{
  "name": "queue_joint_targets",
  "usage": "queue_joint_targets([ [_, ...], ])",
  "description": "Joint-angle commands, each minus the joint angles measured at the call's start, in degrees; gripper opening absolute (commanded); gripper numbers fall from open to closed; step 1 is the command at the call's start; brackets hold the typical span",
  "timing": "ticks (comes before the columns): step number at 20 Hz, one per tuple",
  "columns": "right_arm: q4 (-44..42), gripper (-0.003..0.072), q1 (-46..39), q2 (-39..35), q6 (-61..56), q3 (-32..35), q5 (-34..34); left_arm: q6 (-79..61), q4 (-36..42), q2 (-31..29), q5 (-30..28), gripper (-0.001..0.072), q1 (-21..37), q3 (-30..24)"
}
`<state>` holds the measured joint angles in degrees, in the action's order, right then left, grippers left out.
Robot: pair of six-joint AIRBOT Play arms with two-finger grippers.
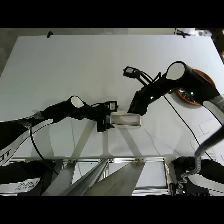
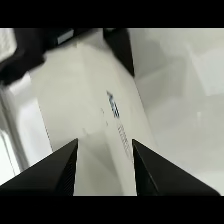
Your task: Fold the box and place the chain.
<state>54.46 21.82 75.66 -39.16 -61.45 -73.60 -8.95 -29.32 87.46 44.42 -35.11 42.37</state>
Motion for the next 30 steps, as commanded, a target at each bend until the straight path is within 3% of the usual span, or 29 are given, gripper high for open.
queue_joint_targets([
  [1, 8.50, 0.0402, 3.26, -1.29, 2.34, 0.33, 1.36, -0.02, -0.02, -0.04, 0.00, 0.0393, 0.02, -0.02],
  [8, 12.39, 0.0411, 9.73, -0.31, 3.72, 0.48, 4.17, 0.00, -0.02, -0.04, -0.02, 0.0393, 0.02, -0.02],
  [13, 13.90, 0.0413, 10.73, 3.58, 3.19, 0.52, 2.19, 0.00, 0.00, -0.04, 0.00, 0.0393, 0.02, -0.02],
  [20, 14.03, 0.0415, 14.34, 2.32, 3.19, 0.57, 0.00, 0.00, 0.00, -0.04, -0.02, 0.0393, 0.02, -0.02],
  [30, 16.52, 0.0416, 16.90, 2.23, 1.64, 2.54, 7.69, 0.00, 0.00, -0.04, -0.02, 0.0393, 0.02, -0.02],
])
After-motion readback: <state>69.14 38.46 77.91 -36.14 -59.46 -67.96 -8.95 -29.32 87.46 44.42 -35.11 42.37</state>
